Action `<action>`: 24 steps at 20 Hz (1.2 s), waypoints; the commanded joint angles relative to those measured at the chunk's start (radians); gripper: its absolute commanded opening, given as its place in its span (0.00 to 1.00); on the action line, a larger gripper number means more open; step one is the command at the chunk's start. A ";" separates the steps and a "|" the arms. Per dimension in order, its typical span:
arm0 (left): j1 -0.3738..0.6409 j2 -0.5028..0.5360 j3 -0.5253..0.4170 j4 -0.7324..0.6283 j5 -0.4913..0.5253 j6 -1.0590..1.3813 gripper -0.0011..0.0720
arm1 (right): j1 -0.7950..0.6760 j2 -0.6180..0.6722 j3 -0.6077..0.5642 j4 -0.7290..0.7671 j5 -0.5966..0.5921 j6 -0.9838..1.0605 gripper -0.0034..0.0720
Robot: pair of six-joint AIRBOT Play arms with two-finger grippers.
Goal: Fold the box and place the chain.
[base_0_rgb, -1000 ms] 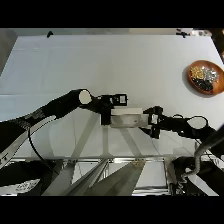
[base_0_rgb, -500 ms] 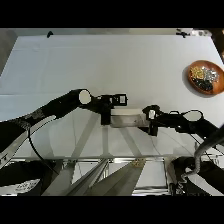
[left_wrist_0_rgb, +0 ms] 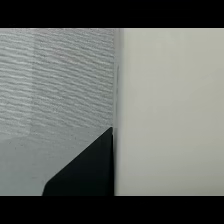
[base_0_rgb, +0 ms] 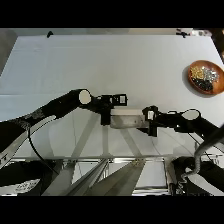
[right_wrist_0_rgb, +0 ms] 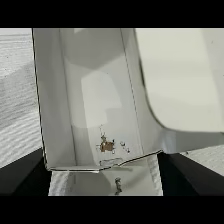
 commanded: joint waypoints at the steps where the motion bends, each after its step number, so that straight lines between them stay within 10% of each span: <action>1: -0.001 0.000 0.000 0.000 0.001 0.000 0.04 | 0.000 -0.024 0.000 -0.002 0.004 -0.042 0.92; 24: -0.001 0.000 0.000 0.000 0.001 0.000 0.04 | 0.000 -0.200 0.093 0.050 0.081 -0.098 0.84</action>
